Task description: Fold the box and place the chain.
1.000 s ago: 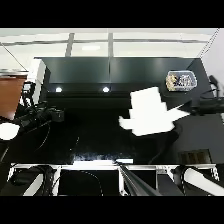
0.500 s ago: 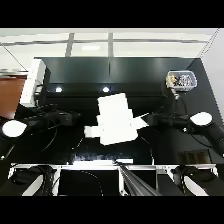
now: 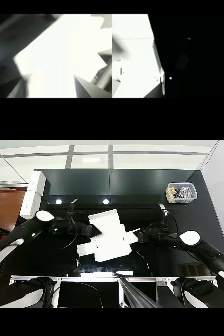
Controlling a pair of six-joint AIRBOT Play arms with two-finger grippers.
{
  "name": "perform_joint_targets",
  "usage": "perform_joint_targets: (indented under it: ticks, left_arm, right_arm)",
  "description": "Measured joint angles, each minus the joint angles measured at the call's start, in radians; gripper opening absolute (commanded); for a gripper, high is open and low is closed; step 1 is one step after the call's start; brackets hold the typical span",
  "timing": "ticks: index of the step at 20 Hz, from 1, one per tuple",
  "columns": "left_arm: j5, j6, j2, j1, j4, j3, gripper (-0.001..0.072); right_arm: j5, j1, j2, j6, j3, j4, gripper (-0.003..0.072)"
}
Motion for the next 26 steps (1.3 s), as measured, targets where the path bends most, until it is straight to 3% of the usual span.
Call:
perform_joint_targets:
  ticks: [2, 3, 5, 7, 8, 9, 11, 13, 16, 19, 23, 26]
  left_arm:
    - [-0.056, 0.099, -0.084, -0.001, -0.046, 0.043, 0.0649]
    - [-0.080, 0.142, -0.115, 0.001, -0.060, 0.060, 0.0532]
    - [-0.146, 0.229, -0.167, 0.012, -0.073, 0.089, 0.0373]
    - [-0.204, 0.293, -0.194, 0.028, -0.072, 0.106, 0.0328]
    - [-0.229, 0.321, -0.204, 0.037, -0.064, 0.113, 0.0230]
    - [-0.251, 0.346, -0.210, 0.045, -0.054, 0.117, 0.0051]
    - [-0.280, 0.395, -0.217, 0.058, -0.035, 0.122, 0.0027]
    - [-0.296, 0.447, -0.222, 0.063, -0.023, 0.125, 0.0026]
    - [-0.307, 0.506, -0.216, 0.060, -0.014, 0.130, 0.0022]
    - [-0.286, 0.547, -0.167, 0.021, 0.024, 0.135, 0.0022]
    - [-0.094, 0.649, -0.050, -0.101, 0.105, 0.111, 0.0030]
    - [0.047, 0.753, -0.024, -0.158, 0.121, 0.088, 0.0028]
  right_arm:
    - [-0.005, 0.004, 0.000, 0.000, -0.001, 0.000, 0.0017]
    - [-0.005, 0.005, 0.000, 0.000, -0.001, 0.000, 0.0017]
    - [-0.008, 0.005, 0.000, 0.000, -0.001, -0.002, 0.0017]
    - [-0.008, 0.005, 0.000, -0.001, -0.001, -0.007, 0.0017]
    - [-0.008, 0.005, 0.000, -0.001, -0.001, -0.012, 0.0017]
    - [-0.008, 0.005, 0.000, -0.001, -0.001, -0.016, 0.0017]
    - [-0.006, 0.006, 0.000, -0.001, -0.001, -0.023, 0.0055]
    - [0.002, 0.006, 0.000, 0.005, 0.000, -0.032, 0.0646]
    - [0.053, -0.024, 0.000, 0.016, 0.041, -0.113, 0.0646]
    - [0.200, -0.088, 0.001, 0.018, 0.157, -0.289, 0.0645]
    - [0.383, -0.128, 0.001, -0.071, 0.267, -0.492, 0.0643]
    - [0.438, -0.127, 0.000, -0.175, 0.289, -0.559, 0.0634]
